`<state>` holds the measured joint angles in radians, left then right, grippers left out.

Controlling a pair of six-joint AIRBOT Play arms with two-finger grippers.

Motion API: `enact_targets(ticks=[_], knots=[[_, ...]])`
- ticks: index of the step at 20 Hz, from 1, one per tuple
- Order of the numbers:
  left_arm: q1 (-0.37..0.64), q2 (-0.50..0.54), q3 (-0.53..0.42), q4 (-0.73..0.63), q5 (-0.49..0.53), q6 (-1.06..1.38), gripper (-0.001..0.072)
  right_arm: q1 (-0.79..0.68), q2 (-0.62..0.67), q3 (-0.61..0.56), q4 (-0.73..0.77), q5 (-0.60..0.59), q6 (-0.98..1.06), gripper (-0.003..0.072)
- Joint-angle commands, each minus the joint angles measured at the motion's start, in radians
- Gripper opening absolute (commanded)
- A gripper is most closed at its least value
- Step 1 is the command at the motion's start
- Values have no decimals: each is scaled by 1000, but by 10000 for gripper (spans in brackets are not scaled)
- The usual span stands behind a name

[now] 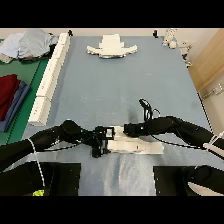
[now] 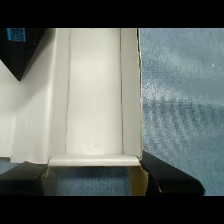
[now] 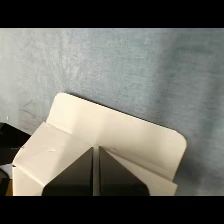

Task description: Fold the box.

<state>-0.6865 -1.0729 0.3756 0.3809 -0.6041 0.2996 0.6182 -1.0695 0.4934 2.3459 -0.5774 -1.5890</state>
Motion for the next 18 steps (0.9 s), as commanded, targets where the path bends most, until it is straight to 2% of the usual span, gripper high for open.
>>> enact_targets(ticks=[1, 5, 9, 13, 14, 16, 17, 18], knots=[[0, -1, 0, 0, 1, -1, 408, -3, 39, 21, -3, -19, -29, 53], [0, -1, 0, 0, 2, -1, 407, -15, 219, 96, -135, -117, -35, 53], [0, -1, 0, 0, 2, -1, 407, -11, 422, 101, -268, -377, -56, 53], [0, -1, 0, 0, 1, -1, 408, -6, 600, 19, -298, -601, -257, 54], [0, -1, 0, 0, 2, -1, 407, -7, 632, -12, -320, -643, -307, 113], [0, -1, 0, 0, 1, -1, 407, -7, 656, -71, -410, -663, -413, 505], [0, -1, 0, 0, 2, -1, 408, -7, 652, -96, -451, -655, -499, 588], [0, -1, 0, 0, 1, -1, 408, -7, 642, -115, -487, -634, -572, 591]])
